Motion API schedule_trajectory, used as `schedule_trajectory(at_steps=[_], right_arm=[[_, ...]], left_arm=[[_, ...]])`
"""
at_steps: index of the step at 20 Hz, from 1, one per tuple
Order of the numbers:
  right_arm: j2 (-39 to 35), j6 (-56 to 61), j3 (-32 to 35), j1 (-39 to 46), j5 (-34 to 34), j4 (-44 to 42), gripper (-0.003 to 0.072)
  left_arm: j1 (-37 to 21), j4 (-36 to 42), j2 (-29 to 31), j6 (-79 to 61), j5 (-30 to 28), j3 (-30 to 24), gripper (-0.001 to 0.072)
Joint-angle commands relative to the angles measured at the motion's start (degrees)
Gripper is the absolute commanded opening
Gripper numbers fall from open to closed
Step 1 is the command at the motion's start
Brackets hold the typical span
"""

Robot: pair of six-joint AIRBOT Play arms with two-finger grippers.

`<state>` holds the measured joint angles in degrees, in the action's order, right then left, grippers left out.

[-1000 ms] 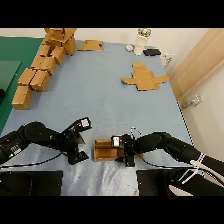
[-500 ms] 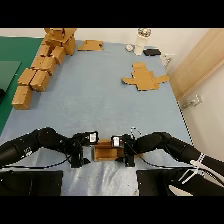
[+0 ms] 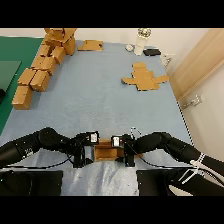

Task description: Fold the box.

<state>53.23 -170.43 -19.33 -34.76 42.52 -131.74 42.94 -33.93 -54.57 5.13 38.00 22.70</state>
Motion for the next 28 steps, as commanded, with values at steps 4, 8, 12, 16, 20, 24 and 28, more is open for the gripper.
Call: schedule_trajectory(at_steps=[4, 8, 12, 16, 20, 24, 28], right_arm=[[0.0, 0.0, 0.0, 0.0, 0.0, 0.0, 0.0508], [0.0, 0.0, 0.0, 0.0, 0.0, 0.0, 0.0508], [0.0, 0.0, 0.0, 0.0, 0.0, 0.0, 0.0508], [0.0, 0.0, 0.0, 0.0, 0.0, 0.0, 0.0508], [0.0, 0.0, 0.0, 0.0, 0.0, 0.0, 0.0508], [0.0, 0.0, 0.0, 0.0, 0.0, 0.0, 0.0508], [0.0, 0.0, 0.0, 0.0, 0.0, 0.0, 0.0508]], left_arm=[[2.1, 1.3, -1.6, -1.8, -2.8, -0.1, 0.0696], [5.7, 1.4, -3.7, -1.8, -8.8, 0.0, 0.0697], [6.0, 1.4, -4.8, -1.8, -9.6, 0.0, 0.0697], [6.0, 4.1, -5.6, -4.1, -9.6, 0.1, 0.0696], [6.1, 4.8, -6.7, -4.5, -9.5, 0.5, 0.0696], [7.1, 5.9, -8.0, -4.8, -10.8, 0.5, 0.0694], [7.1, 5.9, -8.4, -5.9, -12.0, 0.5, 0.0478]])
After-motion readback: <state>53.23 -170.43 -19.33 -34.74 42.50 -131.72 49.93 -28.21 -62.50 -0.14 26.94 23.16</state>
